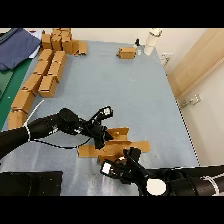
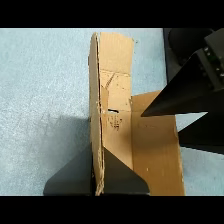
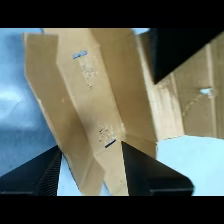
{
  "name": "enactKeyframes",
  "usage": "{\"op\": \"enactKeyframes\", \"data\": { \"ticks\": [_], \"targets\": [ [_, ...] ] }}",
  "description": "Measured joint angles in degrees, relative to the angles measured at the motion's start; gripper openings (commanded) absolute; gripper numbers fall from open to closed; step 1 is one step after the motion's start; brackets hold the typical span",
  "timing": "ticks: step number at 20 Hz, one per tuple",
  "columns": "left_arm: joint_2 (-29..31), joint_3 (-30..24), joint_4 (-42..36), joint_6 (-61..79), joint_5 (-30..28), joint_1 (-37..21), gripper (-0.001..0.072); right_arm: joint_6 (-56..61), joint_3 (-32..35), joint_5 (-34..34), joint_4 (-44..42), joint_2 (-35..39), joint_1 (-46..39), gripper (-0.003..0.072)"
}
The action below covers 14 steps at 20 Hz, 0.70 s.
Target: Fold the box.
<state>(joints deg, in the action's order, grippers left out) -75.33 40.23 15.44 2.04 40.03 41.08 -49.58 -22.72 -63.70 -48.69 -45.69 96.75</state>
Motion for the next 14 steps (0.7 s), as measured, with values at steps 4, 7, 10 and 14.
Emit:
{"op": "enactKeyframes", "data": {
  "ticks": [4,7,10,14],
  "targets": [
    [0.0,0.0,0.0,0.0,0.0,0.0,0.0011,3.3,-0.2,0.0,1.1,0.0,0.0,0.0578],
    [0.0,0.0,0.0,0.0,0.0,0.0,0.0011,4.4,-0.2,0.0,1.2,0.0,0.0,0.0677],
    [0.0,0.0,0.0,0.0,0.0,0.0,0.0011,4.8,-0.2,0.3,1.3,0.0,-0.4,0.0720],
    [0.0,0.0,0.0,0.0,0.0,0.0,0.0011,2.6,0.1,2.3,-0.7,0.3,-4.3,0.0720]
  ]
}}
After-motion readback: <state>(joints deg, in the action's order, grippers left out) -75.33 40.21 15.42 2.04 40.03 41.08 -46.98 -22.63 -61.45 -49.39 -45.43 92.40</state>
